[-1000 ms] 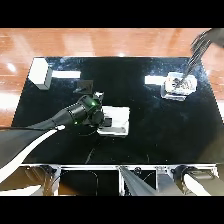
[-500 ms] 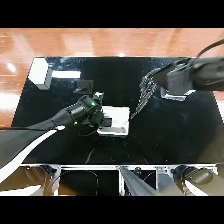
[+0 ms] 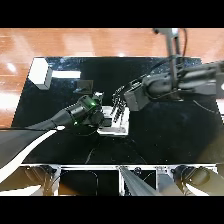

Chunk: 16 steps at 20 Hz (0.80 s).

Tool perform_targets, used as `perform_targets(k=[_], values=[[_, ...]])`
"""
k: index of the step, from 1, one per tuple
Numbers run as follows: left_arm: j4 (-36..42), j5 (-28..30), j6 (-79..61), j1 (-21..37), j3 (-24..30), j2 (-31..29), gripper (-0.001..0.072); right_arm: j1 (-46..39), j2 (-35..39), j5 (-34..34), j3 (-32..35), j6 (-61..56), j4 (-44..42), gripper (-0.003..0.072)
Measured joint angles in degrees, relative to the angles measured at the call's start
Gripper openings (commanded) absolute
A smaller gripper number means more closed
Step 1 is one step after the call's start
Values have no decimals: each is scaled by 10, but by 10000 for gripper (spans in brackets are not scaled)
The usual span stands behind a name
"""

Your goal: Fold the box and place the chain.

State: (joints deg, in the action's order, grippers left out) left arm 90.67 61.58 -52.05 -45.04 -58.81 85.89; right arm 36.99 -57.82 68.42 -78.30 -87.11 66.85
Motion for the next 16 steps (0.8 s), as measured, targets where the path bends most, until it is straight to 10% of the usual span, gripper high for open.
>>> perform_targets(k=[16], values=[[0, -2, 0, 0, 0, 0, 21, 6, -89, -69, 168, 6, 8, 22]])
